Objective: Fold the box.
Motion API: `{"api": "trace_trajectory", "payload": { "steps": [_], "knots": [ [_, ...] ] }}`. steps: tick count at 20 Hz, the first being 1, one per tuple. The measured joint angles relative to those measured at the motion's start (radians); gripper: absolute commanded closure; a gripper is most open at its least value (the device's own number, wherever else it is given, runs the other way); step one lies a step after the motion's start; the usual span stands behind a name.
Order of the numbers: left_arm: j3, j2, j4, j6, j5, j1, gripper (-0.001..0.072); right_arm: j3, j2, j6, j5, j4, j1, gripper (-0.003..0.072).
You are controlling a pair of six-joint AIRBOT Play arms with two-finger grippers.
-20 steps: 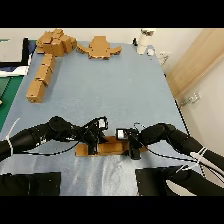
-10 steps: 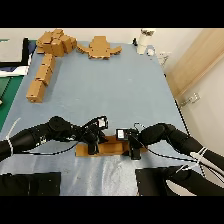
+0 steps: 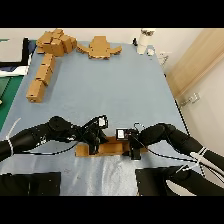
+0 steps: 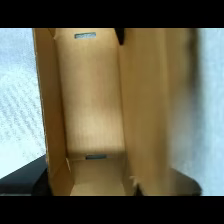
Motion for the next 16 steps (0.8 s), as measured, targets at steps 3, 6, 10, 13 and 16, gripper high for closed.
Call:
{"api": "trace_trajectory", "payload": {
  "steps": [3,6,10,13,16],
  "knots": [
    [0.0,0.001,0.002,-0.012,0.015,0.002,0.0219,0.0,0.0,0.0,0.001,0.0,0.0,0.0132],
    [0.0,0.014,0.006,-0.029,0.025,0.01,0.0217,0.0,0.0,0.0,0.001,0.0,0.0,0.0132],
    [0.0,0.076,0.16,-0.213,-0.017,0.072,0.0013,0.0,0.0,0.0,0.001,0.0,0.0,0.0131],
    [0.0,0.138,0.367,-0.514,-0.184,0.135,0.0509,0.0,0.0,0.0,0.002,0.0,0.0,0.0132],
    [0.0,0.18,0.451,-0.789,-0.38,0.153,0.0697,0.0,0.0,0.0,0.001,0.0,0.0,0.0132]
  ]
}}
